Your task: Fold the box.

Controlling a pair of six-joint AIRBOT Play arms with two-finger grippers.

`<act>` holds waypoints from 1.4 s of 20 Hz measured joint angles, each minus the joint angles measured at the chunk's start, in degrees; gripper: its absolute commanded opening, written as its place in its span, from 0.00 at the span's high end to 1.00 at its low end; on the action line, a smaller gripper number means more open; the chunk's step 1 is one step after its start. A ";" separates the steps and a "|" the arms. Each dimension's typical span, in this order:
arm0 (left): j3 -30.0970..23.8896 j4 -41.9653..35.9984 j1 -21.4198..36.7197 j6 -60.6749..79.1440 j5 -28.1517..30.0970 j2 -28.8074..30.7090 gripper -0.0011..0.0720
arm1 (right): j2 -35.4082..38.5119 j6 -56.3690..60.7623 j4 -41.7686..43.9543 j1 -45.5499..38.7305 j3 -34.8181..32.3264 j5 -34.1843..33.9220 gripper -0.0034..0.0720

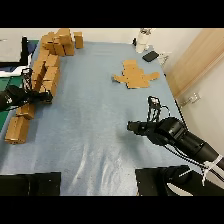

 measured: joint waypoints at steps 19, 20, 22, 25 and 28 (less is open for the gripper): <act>6.75 1.77 0.57 -0.02 -23.08 15.91 0.97 | -0.02 -0.98 3.87 0.00 0.02 0.07 0.95; 7.48 1.57 -0.98 0.28 -25.62 16.92 0.97 | -0.13 -1.62 4.22 0.00 0.15 0.07 0.95; 8.35 1.18 -5.18 0.46 -29.77 18.18 0.97 | -1.03 -3.32 4.83 -0.20 1.29 0.07 0.95; 8.96 1.25 -13.55 -2.32 -33.90 18.27 0.97 | -4.94 -7.23 5.31 -1.62 5.79 0.04 0.95; 9.20 1.42 -22.08 -7.39 -35.67 16.44 0.97 | -12.39 -12.98 6.51 -3.52 13.55 -0.13 0.95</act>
